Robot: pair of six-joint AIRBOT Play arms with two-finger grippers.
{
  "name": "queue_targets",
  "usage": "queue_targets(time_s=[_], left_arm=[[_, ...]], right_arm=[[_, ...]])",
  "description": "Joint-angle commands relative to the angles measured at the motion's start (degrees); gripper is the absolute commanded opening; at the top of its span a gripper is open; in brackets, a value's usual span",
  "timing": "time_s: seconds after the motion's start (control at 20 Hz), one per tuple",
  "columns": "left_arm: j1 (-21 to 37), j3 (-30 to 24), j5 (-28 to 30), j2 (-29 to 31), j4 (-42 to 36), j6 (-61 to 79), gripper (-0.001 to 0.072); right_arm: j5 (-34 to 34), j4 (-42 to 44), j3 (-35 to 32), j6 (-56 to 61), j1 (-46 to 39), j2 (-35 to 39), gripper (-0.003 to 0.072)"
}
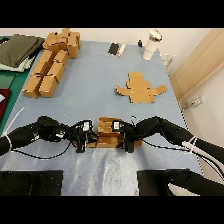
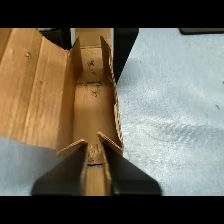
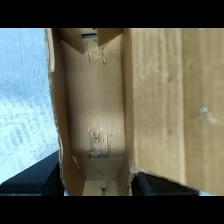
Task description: Fold the box.
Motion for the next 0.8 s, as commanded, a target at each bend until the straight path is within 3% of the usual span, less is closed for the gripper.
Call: queue_targets(time_s=[0.0,0.35,0.4,0.45,0.5,0.6,0.75], left_arm=[[-0.33,0.04,0.02,-0.04,-0.11,-0.13,0.0521],[-0.26,0.04,0.24,-0.04,-0.07,-0.44,0.0519],[-0.24,0.13,1.16,-0.02,0.44,-2.8,0.0466],[-0.13,0.17,3.65,0.46,1.55,-7.13,0.0094],[-0.15,0.26,7.65,1.18,5.31,-12.17,0.0011],[0.52,0.31,11.5,3.76,17.27,-27.78,0.0011],[3.17,0.57,8.46,12.61,31.39,-56.39,0.001]], right_arm=[[0.0,0.02,0.04,0.0,-0.04,0.02,0.0439],[0.0,0.02,0.04,0.0,-0.04,0.02,0.0439],[0.0,0.02,0.04,0.0,-0.04,0.02,0.0439],[0.0,0.02,0.04,0.0,-0.04,0.02,0.0439],[0.0,0.02,0.04,0.02,-0.04,0.02,0.0439],[0.0,0.02,0.04,0.0,-0.04,0.02,0.0439],[0.0,0.0,0.04,0.0,-0.04,0.02,0.0439]])
